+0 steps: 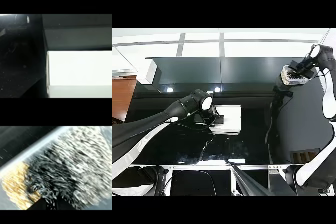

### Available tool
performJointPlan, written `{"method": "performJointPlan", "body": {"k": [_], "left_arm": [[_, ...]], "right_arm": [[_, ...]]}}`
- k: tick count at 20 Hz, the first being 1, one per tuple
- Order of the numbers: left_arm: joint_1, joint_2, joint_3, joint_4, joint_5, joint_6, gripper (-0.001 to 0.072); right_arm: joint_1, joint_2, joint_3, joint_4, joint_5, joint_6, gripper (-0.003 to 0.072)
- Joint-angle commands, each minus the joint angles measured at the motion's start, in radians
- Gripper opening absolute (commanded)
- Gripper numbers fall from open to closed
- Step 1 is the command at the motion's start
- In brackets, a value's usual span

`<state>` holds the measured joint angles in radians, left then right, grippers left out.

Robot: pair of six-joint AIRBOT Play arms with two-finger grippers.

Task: Fold the box and place the chain.

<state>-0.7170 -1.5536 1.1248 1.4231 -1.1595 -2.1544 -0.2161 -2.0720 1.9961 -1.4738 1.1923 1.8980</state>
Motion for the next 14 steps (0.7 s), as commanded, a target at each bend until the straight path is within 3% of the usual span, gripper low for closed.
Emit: {"method": "performJointPlan", "body": {"k": [1,6,11,14], "left_arm": [[0.001,0.000,0.000,0.001,0.000,0.000,0.0027],[0.001,0.000,0.000,0.001,0.000,0.000,0.0027],[0.001,0.000,0.000,0.001,-0.001,0.000,0.0027],[0.001,0.000,0.000,0.001,0.000,0.000,0.0027]], "right_arm": [[-0.016,0.050,0.034,0.037,0.072,-0.118,0.0018],[-0.016,0.282,0.034,0.044,0.065,-0.296,0.0018],[-0.003,0.534,0.020,0.238,0.096,-0.428,0.0017],[0.033,0.694,-0.047,0.285,0.103,-0.475,0.0017]]}}
